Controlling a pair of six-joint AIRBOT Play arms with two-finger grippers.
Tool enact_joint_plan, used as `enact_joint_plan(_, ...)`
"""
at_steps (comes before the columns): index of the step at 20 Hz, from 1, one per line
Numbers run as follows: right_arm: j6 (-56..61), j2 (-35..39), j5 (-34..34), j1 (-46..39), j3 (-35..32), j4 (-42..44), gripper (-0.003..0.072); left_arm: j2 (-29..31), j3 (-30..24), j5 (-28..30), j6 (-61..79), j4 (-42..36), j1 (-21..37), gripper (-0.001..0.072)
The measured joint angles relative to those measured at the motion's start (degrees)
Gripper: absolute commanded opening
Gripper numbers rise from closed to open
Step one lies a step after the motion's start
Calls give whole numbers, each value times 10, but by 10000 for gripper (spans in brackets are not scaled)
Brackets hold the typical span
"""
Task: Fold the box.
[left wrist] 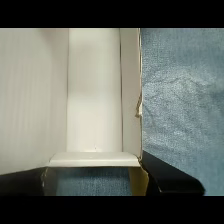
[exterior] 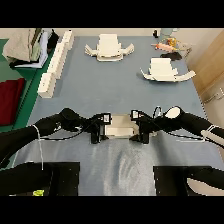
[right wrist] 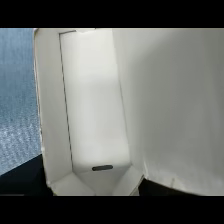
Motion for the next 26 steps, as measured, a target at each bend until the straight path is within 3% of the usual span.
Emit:
enact_joint_plan(7, 32, 17, 30, -18, 0, -20, 720, 0, 0, -1, 2, 1, 0, 475)
enact_joint_plan(17, 97, 119, 182, -128, 1, -56, 713, 0, 0, -1, -1, 1, 0, 475)
enact_joint_plan(20, 172, 153, 231, -142, 1, -4, 712, 0, 0, -1, -1, 1, 0, 475)
enact_joint_plan(26, 409, 184, 280, -149, 1, 184, 711, 0, 0, -1, -1, 1, 0, 475)
